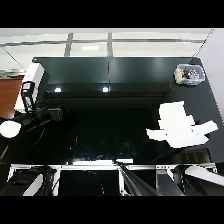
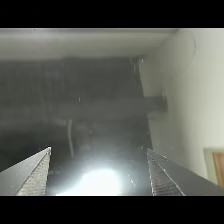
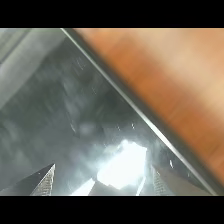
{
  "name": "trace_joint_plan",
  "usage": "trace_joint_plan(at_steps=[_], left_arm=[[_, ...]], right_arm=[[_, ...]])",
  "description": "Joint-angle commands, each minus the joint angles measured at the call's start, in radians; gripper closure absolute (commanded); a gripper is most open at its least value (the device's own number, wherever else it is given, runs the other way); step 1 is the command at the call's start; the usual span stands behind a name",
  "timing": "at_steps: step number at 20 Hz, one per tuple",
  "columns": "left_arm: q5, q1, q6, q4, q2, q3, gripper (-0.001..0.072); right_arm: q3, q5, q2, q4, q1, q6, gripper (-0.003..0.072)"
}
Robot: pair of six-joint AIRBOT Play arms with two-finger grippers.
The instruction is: Fold the box and place the chain.
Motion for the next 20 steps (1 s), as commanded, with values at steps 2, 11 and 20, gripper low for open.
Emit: trace_joint_plan(at_steps=[2, 11, 20], left_arm=[[-0.010, 0.000, -0.013, -0.037, -0.075, 0.000, 0.0007], [-0.013, 0.000, -0.066, -0.039, -0.096, 0.000, 0.0007], [-0.042, 0.000, -0.066, -0.038, -0.096, 0.000, 0.0007]], right_arm=[[0.111, 0.395, -0.237, 0.160, -0.101, -0.301, -0.0034], [0.111, 0.495, -0.307, 0.032, 0.064, -0.364, 0.0199], [0.080, 0.476, -0.155, 0.017, 0.072, -0.356, 0.0675]])
